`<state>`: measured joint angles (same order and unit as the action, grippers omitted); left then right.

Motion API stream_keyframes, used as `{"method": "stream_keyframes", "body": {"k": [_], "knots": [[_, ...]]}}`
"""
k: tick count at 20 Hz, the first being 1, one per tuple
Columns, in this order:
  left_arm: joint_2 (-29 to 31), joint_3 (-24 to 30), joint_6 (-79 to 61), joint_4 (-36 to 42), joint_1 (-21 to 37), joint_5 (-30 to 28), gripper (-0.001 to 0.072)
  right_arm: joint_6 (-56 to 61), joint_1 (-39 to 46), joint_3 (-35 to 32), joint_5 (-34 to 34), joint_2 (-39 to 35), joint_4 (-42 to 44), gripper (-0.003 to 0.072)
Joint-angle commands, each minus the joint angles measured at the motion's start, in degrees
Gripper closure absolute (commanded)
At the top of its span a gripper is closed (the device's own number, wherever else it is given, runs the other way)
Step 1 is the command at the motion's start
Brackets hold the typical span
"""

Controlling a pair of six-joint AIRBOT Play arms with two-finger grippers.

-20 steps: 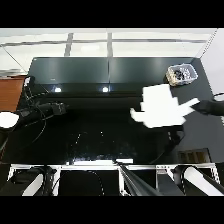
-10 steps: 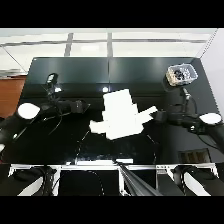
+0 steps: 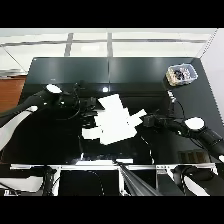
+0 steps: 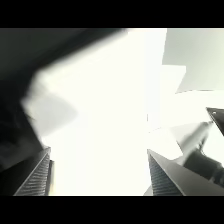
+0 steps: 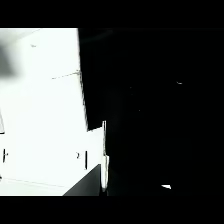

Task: Fold the box and place the chain.

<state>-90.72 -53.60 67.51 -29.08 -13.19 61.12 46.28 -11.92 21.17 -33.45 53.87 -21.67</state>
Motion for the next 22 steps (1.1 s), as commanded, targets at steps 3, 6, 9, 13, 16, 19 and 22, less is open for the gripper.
{"method": "stream_keyframes", "body": {"k": [3,6,9,13,16,19,22], "knots": [[-7.8,-4.0,-5.9,6.3,-3.3,8.5,0.0018,0.0,-0.7,-0.1,1.0,0.0,0.0,0.067],[-10.3,-7.6,-10.2,7.2,-3.7,15.9,0.003,0.0,-0.7,-0.1,0.9,0.0,0.0,0.0669],[-10.1,-10.9,-7.0,0.3,-2.4,17.0,0.003,0.0,-0.7,-0.1,0.8,0.0,0.0,0.067],[-8.1,-12.6,2.1,-13.1,0.1,17.6,0.003,0.0,-0.7,-0.1,0.5,0.0,0.0,0.0669],[-5.1,-11.3,8.4,-21.2,1.9,16.9,0.003,0.0,-0.7,-0.1,0.5,0.0,0.0,0.067],[-2.3,-6.3,8.9,-16.1,2.9,14.4,0.003,0.0,-0.7,-0.1,0.7,0.0,0.0,0.0669],[-3.4,-0.4,3.6,-4.4,1.9,11.1,0.0031,0.0,-0.7,-0.1,1.4,0.0,0.0,0.067]]}}
